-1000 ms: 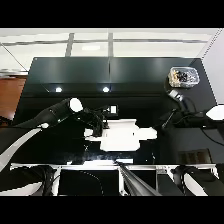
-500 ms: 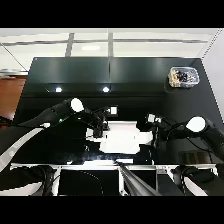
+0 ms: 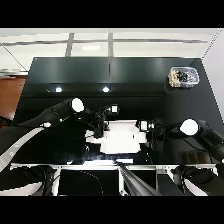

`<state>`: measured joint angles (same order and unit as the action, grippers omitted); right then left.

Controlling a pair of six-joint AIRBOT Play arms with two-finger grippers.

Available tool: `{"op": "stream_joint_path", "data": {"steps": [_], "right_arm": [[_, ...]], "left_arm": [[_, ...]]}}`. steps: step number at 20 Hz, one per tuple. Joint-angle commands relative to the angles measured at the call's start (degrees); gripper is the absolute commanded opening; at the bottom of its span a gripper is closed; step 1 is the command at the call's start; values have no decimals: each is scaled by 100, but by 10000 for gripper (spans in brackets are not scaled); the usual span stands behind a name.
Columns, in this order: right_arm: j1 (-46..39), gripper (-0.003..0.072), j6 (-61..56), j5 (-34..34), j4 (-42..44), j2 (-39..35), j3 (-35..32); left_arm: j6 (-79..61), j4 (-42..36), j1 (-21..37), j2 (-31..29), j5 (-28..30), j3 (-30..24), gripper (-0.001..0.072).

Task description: Fold the box and place the chain.

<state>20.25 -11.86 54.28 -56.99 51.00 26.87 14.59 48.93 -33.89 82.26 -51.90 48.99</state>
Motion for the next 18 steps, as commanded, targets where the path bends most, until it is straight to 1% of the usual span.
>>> {"op": "stream_joint_path", "data": {"steps": [1,4,6,10,12,15,18], "right_arm": [[-7,704,-424,-48,-619,-74,564],[-70,704,-422,133,-407,-146,909],[-61,703,-422,446,-55,-142,890],[264,704,-391,470,144,-142,313],[490,704,-203,354,177,-142,79],[505,704,-173,-48,-44,-131,-144],[518,704,85,-55,0,22,-247]], "left_arm": [[92,120,0,2,26,9,26],[90,122,0,2,26,9,26],[90,120,0,0,26,9,26],[90,122,0,0,26,9,25],[87,122,0,0,28,9,25],[87,142,0,0,39,9,26],[87,142,0,0,46,9,26]]}}
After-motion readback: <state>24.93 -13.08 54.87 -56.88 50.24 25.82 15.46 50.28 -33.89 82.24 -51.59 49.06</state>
